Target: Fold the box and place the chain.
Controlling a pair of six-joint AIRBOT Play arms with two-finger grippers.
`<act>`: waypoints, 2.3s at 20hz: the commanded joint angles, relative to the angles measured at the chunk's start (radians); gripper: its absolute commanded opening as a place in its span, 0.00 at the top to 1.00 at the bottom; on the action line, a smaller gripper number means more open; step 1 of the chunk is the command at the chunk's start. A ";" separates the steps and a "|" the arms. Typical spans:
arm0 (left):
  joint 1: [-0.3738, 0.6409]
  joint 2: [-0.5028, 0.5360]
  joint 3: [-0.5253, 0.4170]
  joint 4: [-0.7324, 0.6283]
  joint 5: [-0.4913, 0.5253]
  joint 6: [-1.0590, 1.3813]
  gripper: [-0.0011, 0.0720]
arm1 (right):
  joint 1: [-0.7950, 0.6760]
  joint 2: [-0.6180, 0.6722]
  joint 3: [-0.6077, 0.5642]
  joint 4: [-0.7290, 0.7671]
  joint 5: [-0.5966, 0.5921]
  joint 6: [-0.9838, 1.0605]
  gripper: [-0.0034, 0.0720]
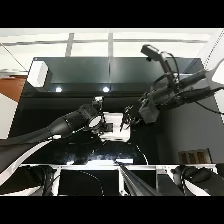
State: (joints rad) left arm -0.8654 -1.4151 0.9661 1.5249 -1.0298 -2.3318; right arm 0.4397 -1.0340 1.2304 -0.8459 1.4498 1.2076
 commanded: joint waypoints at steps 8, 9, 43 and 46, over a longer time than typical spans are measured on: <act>0.000 0.000 0.000 0.000 0.000 0.001 0.95 | 0.039 -0.051 -0.177 -0.019 -0.135 -0.001 0.89; 0.000 0.000 0.000 0.000 0.000 0.001 0.95 | 0.057 -0.056 -0.187 -0.015 -0.151 -0.001 0.89; 0.002 0.000 0.001 0.019 0.001 -0.007 0.95 | -0.120 -0.162 -0.620 -0.040 -0.646 -1.288 0.25; 0.002 0.000 0.001 0.017 0.000 -0.007 0.95 | -0.120 -0.174 -0.620 -0.041 -0.650 -1.322 0.43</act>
State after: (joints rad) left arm -0.8646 -1.4151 0.9661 1.5433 -1.0290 -2.3398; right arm 0.3164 -1.1923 0.6106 -0.8867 0.8135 -0.0704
